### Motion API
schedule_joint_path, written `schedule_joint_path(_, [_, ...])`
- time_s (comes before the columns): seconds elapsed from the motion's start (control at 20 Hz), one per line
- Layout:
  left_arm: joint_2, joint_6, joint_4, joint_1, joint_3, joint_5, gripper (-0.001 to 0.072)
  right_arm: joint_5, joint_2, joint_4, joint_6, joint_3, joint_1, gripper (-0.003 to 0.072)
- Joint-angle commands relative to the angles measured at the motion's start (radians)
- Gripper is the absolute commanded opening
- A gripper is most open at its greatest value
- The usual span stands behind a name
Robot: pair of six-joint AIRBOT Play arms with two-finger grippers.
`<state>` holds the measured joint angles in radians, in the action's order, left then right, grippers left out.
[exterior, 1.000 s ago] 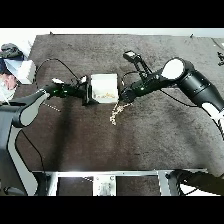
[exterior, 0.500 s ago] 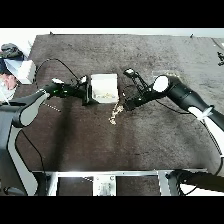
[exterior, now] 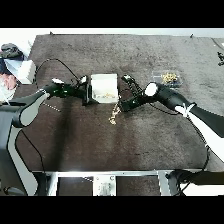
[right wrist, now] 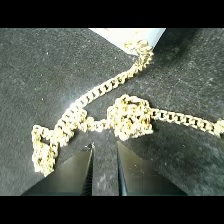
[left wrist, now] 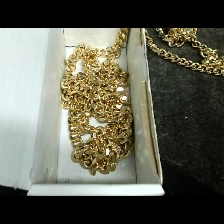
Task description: Fold the box and place the chain.
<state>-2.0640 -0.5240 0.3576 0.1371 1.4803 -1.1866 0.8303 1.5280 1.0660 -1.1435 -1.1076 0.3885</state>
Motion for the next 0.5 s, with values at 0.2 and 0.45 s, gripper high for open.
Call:
schedule_joint_path(0.2, [0.0,0.0,0.0,-0.001,0.0,0.0,0.0338,-0.032,0.033,-0.028,0.0,-0.01,0.003,0.0186])
schedule_joint_path(0.45, [0.0,0.0,0.0,-0.001,0.0,0.0,0.0338,-0.024,0.046,-0.031,0.0,-0.01,0.003,0.0186])
